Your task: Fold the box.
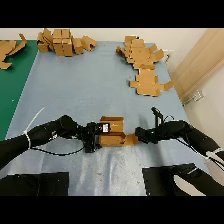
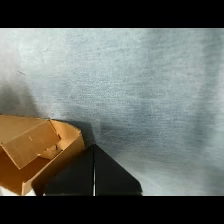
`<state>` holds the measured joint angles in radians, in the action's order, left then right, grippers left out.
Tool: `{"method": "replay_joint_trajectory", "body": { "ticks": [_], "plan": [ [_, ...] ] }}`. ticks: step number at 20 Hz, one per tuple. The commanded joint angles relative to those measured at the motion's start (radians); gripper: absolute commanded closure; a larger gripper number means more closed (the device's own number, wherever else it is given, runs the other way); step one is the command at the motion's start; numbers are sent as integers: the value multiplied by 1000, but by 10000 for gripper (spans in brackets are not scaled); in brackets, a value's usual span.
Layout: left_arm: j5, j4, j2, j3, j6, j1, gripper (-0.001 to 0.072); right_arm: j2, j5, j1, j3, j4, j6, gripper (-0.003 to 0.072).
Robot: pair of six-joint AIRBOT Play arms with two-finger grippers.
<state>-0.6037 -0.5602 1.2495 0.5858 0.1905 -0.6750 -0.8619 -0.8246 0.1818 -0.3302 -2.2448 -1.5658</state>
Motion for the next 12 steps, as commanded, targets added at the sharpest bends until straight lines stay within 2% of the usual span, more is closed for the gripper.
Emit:
{"method": "replay_joint_trajectory", "body": {
  "ticks": [1,7,12],
  "plan": [
    [0,0,0,1,0,-1,242,-13,5,1,0,-45,-23,683],
    [0,0,0,1,0,-1,242,-36,52,82,-9,-101,-50,683],
    [0,0,0,1,0,-1,242,-34,76,126,-39,-48,-48,683]
  ]
}}
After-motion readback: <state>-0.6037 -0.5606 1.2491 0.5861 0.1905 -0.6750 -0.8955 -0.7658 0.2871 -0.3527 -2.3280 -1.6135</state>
